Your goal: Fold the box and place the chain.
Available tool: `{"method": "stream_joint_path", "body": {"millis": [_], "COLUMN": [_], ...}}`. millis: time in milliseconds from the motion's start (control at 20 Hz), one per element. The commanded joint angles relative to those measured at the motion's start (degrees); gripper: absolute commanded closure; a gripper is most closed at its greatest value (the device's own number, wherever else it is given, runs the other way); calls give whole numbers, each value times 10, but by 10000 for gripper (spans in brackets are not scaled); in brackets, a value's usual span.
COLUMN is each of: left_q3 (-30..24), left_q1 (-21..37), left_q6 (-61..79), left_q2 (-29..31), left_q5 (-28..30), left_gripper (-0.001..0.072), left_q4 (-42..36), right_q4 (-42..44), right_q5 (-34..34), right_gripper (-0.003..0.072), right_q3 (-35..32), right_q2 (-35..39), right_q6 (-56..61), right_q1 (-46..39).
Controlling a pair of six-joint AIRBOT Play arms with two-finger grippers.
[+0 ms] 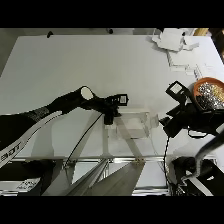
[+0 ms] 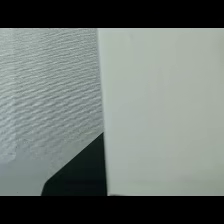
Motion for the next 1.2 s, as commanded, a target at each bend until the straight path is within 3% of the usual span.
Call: {"method": "stream_joint_path", "body": {"millis": [0, 400, 600, 700, 800, 1000, 1150], "left_q3": [0, 0, 0, 0, 0, 0, 0], "left_q1": [0, 0, 0, 0, 0, 0, 0], "left_q6": [2, 3, 3, 3, 3, 3, 3], "left_q2": [-3, -2, -2, -2, -2, -2, -2], "left_q5": [1, -3, -4, -4, -4, -4, -4], "left_gripper": [706, 699, 699, 699, 699, 699, 699], "left_q4": [5, 4, 4, 4, 4, 4, 4], "right_q4": [1, 8, 98, 165, 184, 181, 112], "right_q5": [1, 2, -12, -18, -28, -90, -204], "right_gripper": [256, 256, 256, 254, 184, 100, 97], "right_q3": [0, -9, -50, -82, -110, -157, -210], "right_q2": [0, 0, -1, -9, -25, -43, -23], "right_q6": [-8, -81, -252, -395, -482, -544, -556], "right_q1": [0, 0, 0, 0, 1, 2, 78]}}
